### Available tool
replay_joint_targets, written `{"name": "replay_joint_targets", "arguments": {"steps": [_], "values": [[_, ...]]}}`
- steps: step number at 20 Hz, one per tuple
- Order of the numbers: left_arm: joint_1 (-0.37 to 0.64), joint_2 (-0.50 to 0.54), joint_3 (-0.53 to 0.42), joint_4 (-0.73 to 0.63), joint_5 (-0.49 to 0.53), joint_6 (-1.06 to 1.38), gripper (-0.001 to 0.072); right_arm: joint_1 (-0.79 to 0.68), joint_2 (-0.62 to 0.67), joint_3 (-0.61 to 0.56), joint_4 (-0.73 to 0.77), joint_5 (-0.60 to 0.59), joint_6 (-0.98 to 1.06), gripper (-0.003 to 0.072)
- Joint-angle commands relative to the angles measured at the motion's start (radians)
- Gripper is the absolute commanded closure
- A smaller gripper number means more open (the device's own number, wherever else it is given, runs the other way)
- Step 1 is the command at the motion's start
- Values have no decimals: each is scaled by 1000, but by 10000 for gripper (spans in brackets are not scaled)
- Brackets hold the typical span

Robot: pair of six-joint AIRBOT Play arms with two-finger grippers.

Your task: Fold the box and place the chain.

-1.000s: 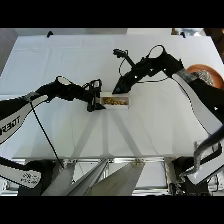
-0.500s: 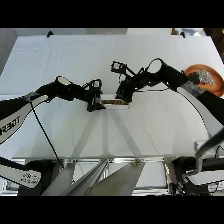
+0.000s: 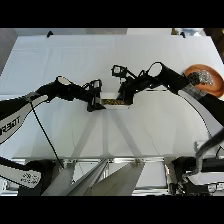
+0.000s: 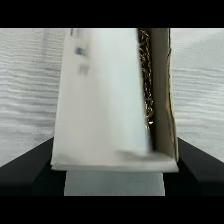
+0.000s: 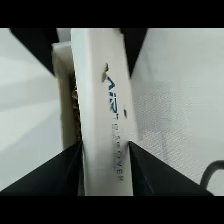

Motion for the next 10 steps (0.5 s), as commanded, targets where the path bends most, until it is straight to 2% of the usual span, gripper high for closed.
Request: {"name": "replay_joint_targets", "arguments": {"steps": [1,4,5,7,10], "values": [[0,1,0,-1,1,-3,565,15,6,-1,-2,60,0,318],[0,1,0,-1,1,-3,565,18,26,-1,3,59,0,319],[0,1,0,-1,1,-3,565,18,31,-1,0,55,0,337],[0,1,0,-1,1,-3,565,18,33,-1,0,53,0,419],[0,1,0,-1,1,-3,565,20,33,-1,-6,52,1,433]]}}
